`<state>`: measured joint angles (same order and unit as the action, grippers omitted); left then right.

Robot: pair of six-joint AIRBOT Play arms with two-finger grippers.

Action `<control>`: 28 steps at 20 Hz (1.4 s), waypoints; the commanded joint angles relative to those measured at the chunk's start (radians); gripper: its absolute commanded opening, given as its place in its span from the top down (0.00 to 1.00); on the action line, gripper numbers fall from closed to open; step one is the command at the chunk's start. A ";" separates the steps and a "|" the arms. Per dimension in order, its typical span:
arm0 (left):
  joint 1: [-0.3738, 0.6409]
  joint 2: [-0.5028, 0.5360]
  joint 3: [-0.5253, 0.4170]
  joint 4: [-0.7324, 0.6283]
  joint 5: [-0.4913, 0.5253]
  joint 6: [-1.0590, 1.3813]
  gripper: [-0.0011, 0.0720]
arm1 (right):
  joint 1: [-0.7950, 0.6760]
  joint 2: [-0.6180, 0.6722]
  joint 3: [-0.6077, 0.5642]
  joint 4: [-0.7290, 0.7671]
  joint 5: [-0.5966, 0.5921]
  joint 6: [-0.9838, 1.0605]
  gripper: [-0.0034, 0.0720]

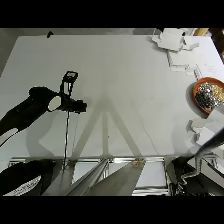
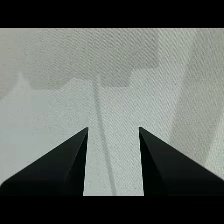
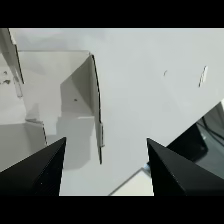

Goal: Fold the box and place the chain.

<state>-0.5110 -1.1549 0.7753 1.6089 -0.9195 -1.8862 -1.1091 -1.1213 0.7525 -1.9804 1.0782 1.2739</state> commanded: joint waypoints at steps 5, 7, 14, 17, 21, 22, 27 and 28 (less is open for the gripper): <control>-0.001 0.000 0.000 0.000 0.000 0.000 0.52 | -0.003 -0.097 0.000 -0.010 -0.069 -0.018 0.68; -0.001 0.000 0.000 0.000 0.000 0.000 0.52 | 0.001 -0.097 0.000 -0.001 -0.064 -0.019 0.90; -0.001 0.000 0.000 0.000 0.000 0.000 0.52 | 0.344 0.009 0.000 0.075 0.101 -0.026 0.93; -0.001 0.000 0.000 0.000 0.000 0.000 0.52 | 0.533 0.091 -0.001 0.232 0.163 -0.026 0.93; -0.001 0.000 0.000 0.000 0.000 0.000 0.52 | 0.769 0.282 -0.022 0.436 0.132 -0.021 0.93; -0.001 0.000 0.000 0.000 0.000 0.000 0.52 | 0.819 0.336 -0.042 0.498 0.119 -0.017 0.93; -0.001 0.000 0.000 0.000 0.000 0.000 0.52 | 1.049 0.497 -0.222 0.729 0.022 0.046 0.93; -0.001 0.000 0.000 0.000 0.000 0.000 0.52 | 1.089 0.496 -0.243 0.737 0.017 0.063 0.93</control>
